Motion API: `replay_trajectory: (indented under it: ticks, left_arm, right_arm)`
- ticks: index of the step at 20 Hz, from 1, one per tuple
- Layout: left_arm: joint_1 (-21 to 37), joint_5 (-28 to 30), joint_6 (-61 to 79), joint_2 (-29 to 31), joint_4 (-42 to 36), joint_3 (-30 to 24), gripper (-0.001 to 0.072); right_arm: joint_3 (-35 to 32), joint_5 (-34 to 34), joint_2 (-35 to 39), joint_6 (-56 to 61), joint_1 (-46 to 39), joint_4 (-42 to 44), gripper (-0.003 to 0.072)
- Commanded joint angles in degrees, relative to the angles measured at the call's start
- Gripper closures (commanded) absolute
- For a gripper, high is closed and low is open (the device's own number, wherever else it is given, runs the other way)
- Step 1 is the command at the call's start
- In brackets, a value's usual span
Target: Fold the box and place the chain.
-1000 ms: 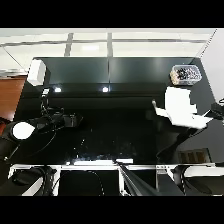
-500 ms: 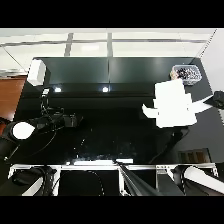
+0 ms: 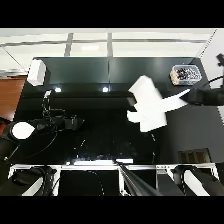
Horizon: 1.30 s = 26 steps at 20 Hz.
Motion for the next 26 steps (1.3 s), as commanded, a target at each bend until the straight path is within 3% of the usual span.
replay_trajectory:
  ticks: [1,6,9,13,18,26]
  left_arm:
    - [0.00,-0.55,0.02,-0.04,-0.81,-0.04,0.0001]
    - [0.00,-0.81,0.02,-0.04,-0.81,-0.04,0.0001]
    - [0.00,-0.79,0.02,-0.07,-0.81,-0.04,0.0001]
    - [0.00,-0.72,0.02,-0.55,-0.81,-0.04,0.0001]
    - [0.00,-0.66,0.07,-3.32,-2.01,-0.02,0.0001]
    - [0.00,-0.39,0.07,-4.72,-2.60,-0.02,0.0001]
  right_arm:
    - [-8.41,-9.90,5.60,6.67,10.62,0.63,0.0676]
    - [-20.74,-28.92,6.27,13.38,22.80,1.25,0.0676]
    - [-21.20,-29.97,6.25,13.70,22.93,-1.01,0.0676]
    - [-21.24,-29.79,6.25,19.78,21.27,-10.88,0.0675]
    - [-21.44,-30.16,4.39,19.82,23.74,-10.34,0.0675]
    - [-22.93,-37.13,-2.67,19.80,28.81,-6.93,0.0675]
